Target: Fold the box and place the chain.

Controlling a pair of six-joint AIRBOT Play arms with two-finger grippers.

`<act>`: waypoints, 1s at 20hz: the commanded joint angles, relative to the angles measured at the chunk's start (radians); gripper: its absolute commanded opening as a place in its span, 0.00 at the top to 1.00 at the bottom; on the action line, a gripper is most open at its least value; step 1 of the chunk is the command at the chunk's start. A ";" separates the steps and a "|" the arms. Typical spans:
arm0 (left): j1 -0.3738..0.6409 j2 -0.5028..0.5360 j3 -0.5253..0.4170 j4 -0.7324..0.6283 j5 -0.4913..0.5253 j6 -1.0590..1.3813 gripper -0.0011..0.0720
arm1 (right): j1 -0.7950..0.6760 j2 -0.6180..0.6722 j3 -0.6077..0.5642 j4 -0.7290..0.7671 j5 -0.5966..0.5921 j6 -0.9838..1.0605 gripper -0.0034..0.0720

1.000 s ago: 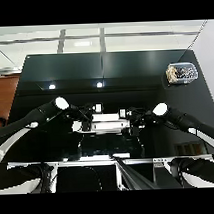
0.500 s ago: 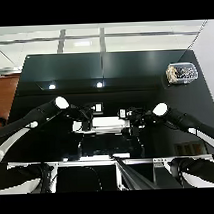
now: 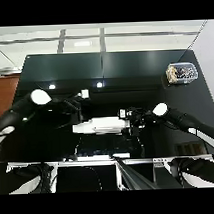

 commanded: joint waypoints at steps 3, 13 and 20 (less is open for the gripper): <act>0.126 0.101 -0.011 0.150 -0.349 -0.410 0.95 | 0.001 -0.001 -0.001 -0.001 0.000 0.000 0.56; -0.127 0.101 -0.198 -0.475 0.318 -0.212 0.95 | 0.001 -0.001 -0.001 -0.002 0.001 0.000 0.56; -0.153 -0.023 -0.128 -0.345 0.486 -0.198 0.95 | 0.001 -0.001 -0.001 -0.002 0.001 0.000 0.56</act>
